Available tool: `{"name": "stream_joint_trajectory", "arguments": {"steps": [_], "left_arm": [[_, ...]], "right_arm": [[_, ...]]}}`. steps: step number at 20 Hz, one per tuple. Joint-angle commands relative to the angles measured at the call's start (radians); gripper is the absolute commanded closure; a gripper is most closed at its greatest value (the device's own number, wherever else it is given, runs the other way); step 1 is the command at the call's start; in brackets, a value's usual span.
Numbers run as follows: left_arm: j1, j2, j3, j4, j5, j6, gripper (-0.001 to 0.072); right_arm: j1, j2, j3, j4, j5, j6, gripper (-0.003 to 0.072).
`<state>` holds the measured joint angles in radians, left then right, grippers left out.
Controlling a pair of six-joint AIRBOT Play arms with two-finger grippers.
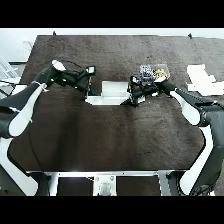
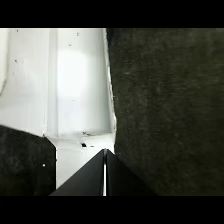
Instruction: Fold the box and place the chain.
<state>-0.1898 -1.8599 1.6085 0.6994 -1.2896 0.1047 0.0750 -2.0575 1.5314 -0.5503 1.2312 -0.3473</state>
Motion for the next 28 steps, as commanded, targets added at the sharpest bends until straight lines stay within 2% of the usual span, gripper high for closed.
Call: {"name": "stream_joint_trajectory", "arguments": {"steps": [1,2,4,8,10,13,17,21,25,28], "left_arm": [[0.047,0.058,0.019,0.002,-0.109,-0.111,0.0693],[0.055,0.084,0.013,-0.005,-0.104,-0.171,0.0695],[0.073,0.154,-0.022,0.007,-0.016,-0.363,0.0696],[0.106,0.311,-0.217,0.011,0.214,-0.611,0.0695],[0.136,0.35,-0.299,0.01,0.237,-0.72,0.0694],[0.183,0.355,-0.373,-0.005,0.237,-0.813,0.0694],[0.2,0.354,-0.44,-0.042,0.32,-0.839,0.0693],[0.214,0.354,-0.502,-0.027,0.36,-0.875,0.069],[0.21,0.303,-0.511,-0.029,0.397,-0.918,0.0689],[0.204,0.243,-0.508,-0.088,0.413,-0.909,0.069]], "right_arm": [[0.001,0.0,0.0,-0.001,0.0,-0.002,0.0247],[0.001,0.0,0.0,-0.001,0.0,-0.002,0.0247],[0.001,0.0,0.0,-0.001,0.0,-0.002,0.0247],[0.001,0.0,0.0,-0.001,0.0,-0.002,0.0247],[0.001,0.0,0.0,-0.001,0.0,-0.002,0.0247],[0.001,0.0,0.0,-0.001,0.0,-0.002,0.0247],[0.001,0.0,0.0,-0.001,0.0,-0.002,0.0248],[0.001,0.0,0.0,-0.001,0.0,-0.002,0.0247],[0.001,0.0,0.0,-0.001,0.0,-0.002,0.0248],[0.001,0.0,0.0,-0.001,0.0,-0.002,0.0247]]}}
